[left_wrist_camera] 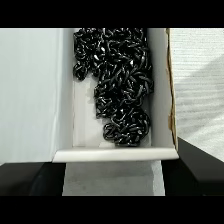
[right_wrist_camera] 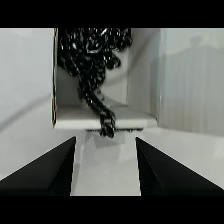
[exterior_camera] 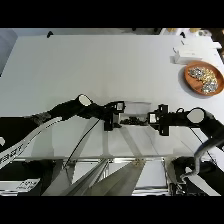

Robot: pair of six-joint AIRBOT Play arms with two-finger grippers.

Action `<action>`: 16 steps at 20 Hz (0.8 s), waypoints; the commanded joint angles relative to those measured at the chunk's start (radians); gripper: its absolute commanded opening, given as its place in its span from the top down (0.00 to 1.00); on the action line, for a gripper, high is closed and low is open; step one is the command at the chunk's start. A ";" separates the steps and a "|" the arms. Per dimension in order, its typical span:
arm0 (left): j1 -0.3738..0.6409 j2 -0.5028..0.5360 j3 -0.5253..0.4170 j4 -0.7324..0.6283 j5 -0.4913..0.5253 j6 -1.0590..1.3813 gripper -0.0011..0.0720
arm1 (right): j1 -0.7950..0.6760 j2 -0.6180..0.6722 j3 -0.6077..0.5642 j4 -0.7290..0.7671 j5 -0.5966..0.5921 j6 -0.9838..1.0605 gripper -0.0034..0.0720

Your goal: Fold the box and place the chain.

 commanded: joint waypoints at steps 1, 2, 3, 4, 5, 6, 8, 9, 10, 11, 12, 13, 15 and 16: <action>0.001 0.001 0.000 0.000 0.000 0.000 0.61 | 0.013 -0.026 -0.010 0.052 -0.019 -0.036 0.45; 0.001 0.001 0.000 0.000 0.000 0.000 0.61 | 0.013 -0.027 -0.010 0.050 -0.013 -0.033 0.55; 0.001 0.001 0.000 0.000 0.000 0.000 0.61 | 0.013 -0.027 -0.010 0.048 -0.005 -0.033 0.62; 0.001 0.001 0.000 0.000 0.000 0.000 0.61 | 0.013 -0.027 -0.010 0.049 0.003 -0.033 0.69; 0.001 0.001 0.000 0.000 0.000 0.000 0.61 | 0.013 -0.027 -0.010 0.049 0.006 -0.033 0.75; 0.001 0.001 0.000 0.000 0.000 0.000 0.61 | 0.013 -0.027 -0.010 0.049 0.007 -0.033 0.75; 0.001 0.001 0.000 0.000 0.000 0.000 0.61 | 0.013 -0.027 -0.010 0.048 0.024 -0.025 0.78; 0.001 0.001 0.000 0.000 0.000 0.000 0.61 | 0.011 -0.027 -0.010 0.048 0.035 -0.021 0.94; 0.001 0.001 0.000 0.000 0.000 0.000 0.61 | 0.012 -0.027 -0.010 0.048 0.040 -0.004 0.93; 0.001 0.001 0.000 0.000 0.000 0.000 0.61 | 0.012 -0.027 -0.010 0.048 0.037 0.065 0.93; 0.001 0.001 0.000 0.000 0.000 0.000 0.61 | 0.012 -0.026 -0.010 0.041 0.034 0.136 0.93; 0.001 0.001 0.000 0.000 0.000 0.000 0.61 | 0.012 -0.024 -0.010 0.023 0.033 0.206 0.93; 0.001 0.001 0.000 0.000 0.000 0.000 0.61 | 0.012 0.002 -0.009 -0.082 0.026 0.376 0.93; 0.001 0.001 0.000 0.000 0.000 0.000 0.61 | 0.012 0.024 -0.009 -0.162 0.024 0.465 0.93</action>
